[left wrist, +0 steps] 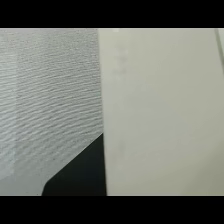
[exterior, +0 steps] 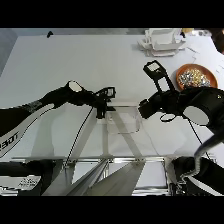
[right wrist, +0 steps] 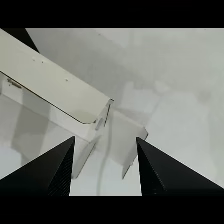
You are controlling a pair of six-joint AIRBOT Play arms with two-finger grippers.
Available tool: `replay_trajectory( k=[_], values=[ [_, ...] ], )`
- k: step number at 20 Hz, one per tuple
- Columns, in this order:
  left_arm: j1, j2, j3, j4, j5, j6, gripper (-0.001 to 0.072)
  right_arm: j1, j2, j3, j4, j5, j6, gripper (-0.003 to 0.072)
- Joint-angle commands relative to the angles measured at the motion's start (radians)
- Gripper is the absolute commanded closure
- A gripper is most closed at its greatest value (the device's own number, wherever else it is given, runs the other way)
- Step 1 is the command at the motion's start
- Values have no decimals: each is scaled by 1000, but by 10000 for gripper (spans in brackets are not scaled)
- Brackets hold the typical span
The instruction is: Fold the box and place the chain.
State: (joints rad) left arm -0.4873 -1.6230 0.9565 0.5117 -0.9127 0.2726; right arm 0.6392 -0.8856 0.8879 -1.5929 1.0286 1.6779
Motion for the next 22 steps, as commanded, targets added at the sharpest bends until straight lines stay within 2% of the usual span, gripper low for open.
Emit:
replay_trajectory(
  k=[1,4,6,7,8,9,11,14,18,20,21,22],
  values=[
    [0,-1,-1,1,0,-9,698,1,0,1,1,0,-1,256],
    [0,-1,-1,1,-3,-9,698,1,0,1,0,-1,-53,261],
    [0,-1,-1,1,-3,-9,698,1,0,1,4,4,-132,314],
    [0,-1,-1,1,-3,-9,698,1,0,1,16,3,-172,422],
    [0,-1,-1,1,-3,-9,698,1,-1,1,43,-14,-207,604],
    [0,-1,-1,1,-3,-9,698,1,-4,1,85,-41,-260,680],
    [0,-1,-1,1,-3,-9,698,1,-19,0,198,-65,-441,679],
    [0,-1,-1,0,-3,-9,698,1,-39,-17,327,-36,-695,679],
    [0,-1,-1,0,-2,-9,698,-23,-53,-98,372,-58,-784,679],
    [0,-1,-1,-1,-4,-9,698,-61,-47,-196,394,-132,-849,679],
    [0,-1,-1,-2,-4,-9,698,-66,-43,-260,375,-190,-889,654],
    [0,-1,-1,-2,-4,-9,698,-58,-37,-312,342,-225,-956,449]
  ],
)
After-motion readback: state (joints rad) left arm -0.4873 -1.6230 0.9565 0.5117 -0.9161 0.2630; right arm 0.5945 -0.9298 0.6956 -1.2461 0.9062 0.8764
